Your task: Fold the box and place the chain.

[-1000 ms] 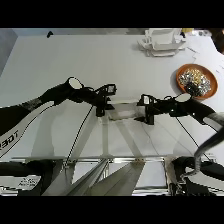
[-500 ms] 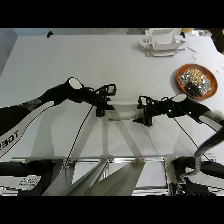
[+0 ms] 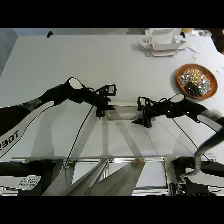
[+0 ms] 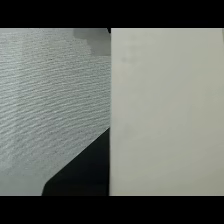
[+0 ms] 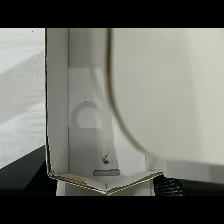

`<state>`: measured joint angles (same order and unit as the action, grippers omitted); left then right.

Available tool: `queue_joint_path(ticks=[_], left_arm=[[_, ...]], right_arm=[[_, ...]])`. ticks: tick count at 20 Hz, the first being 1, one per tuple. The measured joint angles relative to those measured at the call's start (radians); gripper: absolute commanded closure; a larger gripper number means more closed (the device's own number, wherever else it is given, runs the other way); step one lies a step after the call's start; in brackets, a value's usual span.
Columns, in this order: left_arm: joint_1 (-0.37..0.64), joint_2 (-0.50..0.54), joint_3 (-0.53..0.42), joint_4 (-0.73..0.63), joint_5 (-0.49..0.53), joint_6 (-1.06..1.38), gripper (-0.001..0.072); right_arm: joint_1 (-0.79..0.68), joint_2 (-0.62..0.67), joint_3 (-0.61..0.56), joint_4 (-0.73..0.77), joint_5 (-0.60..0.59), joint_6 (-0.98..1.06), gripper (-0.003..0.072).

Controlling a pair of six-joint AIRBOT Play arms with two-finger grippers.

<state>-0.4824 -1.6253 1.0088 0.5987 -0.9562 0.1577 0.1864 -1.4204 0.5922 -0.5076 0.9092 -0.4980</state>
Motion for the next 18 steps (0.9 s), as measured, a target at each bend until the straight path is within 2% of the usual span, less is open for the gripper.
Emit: queue_joint_path(ticks=[8,18], left_arm=[[0.000,0.000,0.000,0.000,0.001,0.000,0.0700],[0.000,0.000,0.000,0.000,0.001,-0.001,0.0700]], right_arm=[[0.002,-0.014,0.000,-0.005,-0.025,0.003,0.0335],[0.003,-0.015,0.000,-0.014,-0.021,0.004,0.0336]])
